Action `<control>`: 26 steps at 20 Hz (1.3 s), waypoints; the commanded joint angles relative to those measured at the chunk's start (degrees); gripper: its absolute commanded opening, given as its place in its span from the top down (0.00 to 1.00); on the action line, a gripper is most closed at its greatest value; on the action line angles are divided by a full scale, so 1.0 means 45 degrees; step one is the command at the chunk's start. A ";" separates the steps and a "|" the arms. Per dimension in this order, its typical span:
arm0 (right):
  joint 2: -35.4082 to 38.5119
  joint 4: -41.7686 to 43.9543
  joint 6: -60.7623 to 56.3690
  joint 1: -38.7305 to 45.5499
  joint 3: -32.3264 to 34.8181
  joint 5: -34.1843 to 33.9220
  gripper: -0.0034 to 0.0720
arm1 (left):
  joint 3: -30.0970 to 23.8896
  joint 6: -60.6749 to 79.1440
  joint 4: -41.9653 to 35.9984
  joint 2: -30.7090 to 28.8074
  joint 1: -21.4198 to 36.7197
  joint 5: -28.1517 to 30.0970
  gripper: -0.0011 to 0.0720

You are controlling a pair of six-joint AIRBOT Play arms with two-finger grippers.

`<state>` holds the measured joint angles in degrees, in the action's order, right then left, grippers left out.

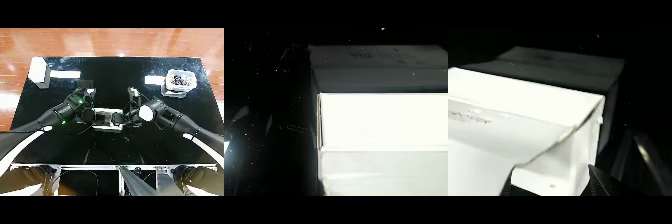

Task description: Fold the box and place the chain.

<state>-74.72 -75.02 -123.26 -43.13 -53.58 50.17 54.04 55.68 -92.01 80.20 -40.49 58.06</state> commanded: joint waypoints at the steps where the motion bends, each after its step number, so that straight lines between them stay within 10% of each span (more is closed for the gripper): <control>1: -0.0005 -0.2074 -0.1885 -0.0597 -0.0248 0.0476 0.24 | 0.0005 -0.0005 0.0005 0.0005 0.0005 -0.0015 0.96; 26: -0.1093 -0.3439 -0.2550 -0.0971 -0.0777 0.0068 0.33 | 0.0005 -0.0010 0.0000 0.0005 0.0005 -0.0005 0.96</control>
<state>-78.72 -90.56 -135.15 -47.44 -56.07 49.71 54.04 55.64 -92.03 80.20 -40.49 58.00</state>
